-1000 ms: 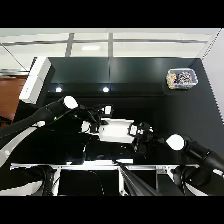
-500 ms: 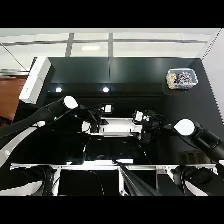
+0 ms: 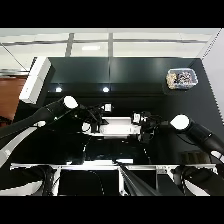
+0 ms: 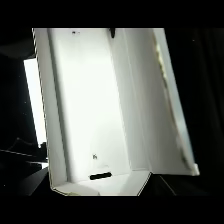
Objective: Fold the box and place the chain.
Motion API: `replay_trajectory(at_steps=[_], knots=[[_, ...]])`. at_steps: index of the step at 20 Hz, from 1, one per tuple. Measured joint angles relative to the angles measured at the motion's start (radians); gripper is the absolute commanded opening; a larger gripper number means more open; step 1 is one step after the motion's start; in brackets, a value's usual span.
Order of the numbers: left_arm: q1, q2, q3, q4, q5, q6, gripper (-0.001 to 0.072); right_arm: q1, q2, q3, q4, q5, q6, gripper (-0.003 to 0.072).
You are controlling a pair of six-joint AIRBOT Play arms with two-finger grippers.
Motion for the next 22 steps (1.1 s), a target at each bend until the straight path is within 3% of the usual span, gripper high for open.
replay_trajectory(at_steps=[5, 6, 22], knots=[[0.0, 0.0, 0.0, -0.004, -0.003, 0.0, 0.0025, -0.014, -0.076, 0.001, 0.069, 0.002, -0.121, 0.0706], [0.0, 0.0, 0.0, -0.005, -0.003, 0.0, 0.0025, -0.014, -0.086, 0.001, 0.073, 0.001, -0.136, 0.061], [0.0, 0.0, 0.0, -0.007, -0.005, -0.002, 0.0025, -0.016, -0.139, 0.001, 0.09, -0.006, -0.169, 0.0611]])
